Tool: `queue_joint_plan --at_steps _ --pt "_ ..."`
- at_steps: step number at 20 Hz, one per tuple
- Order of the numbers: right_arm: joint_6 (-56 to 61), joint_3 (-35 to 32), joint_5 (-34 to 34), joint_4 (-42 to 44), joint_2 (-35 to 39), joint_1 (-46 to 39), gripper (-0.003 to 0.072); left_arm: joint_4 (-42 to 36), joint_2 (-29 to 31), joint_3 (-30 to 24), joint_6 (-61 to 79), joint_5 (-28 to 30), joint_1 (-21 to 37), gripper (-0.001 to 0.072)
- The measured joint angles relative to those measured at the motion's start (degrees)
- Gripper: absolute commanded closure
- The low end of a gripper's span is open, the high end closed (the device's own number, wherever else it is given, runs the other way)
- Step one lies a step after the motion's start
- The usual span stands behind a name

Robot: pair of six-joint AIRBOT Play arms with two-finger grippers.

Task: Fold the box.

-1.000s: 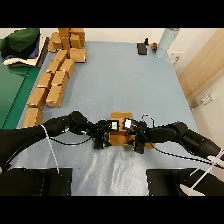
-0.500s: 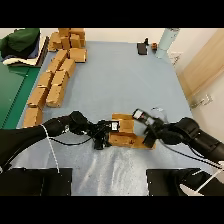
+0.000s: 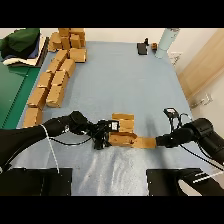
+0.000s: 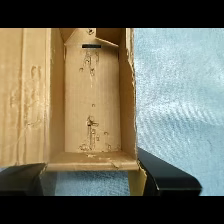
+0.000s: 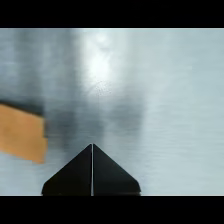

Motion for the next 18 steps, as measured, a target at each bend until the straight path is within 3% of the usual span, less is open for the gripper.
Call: queue_joint_plan --at_steps 10,18 --pt "-11.39 -3.91 9.57 20.48 0.15 -2.32 0.0684 -0.02 0.00 -0.02 -0.02 0.00 0.00 0.0178" --pt "-15.34 -4.07 13.64 24.02 0.11 -2.51 0.0684 -0.02 0.00 0.00 0.00 0.00 0.00 0.0178"
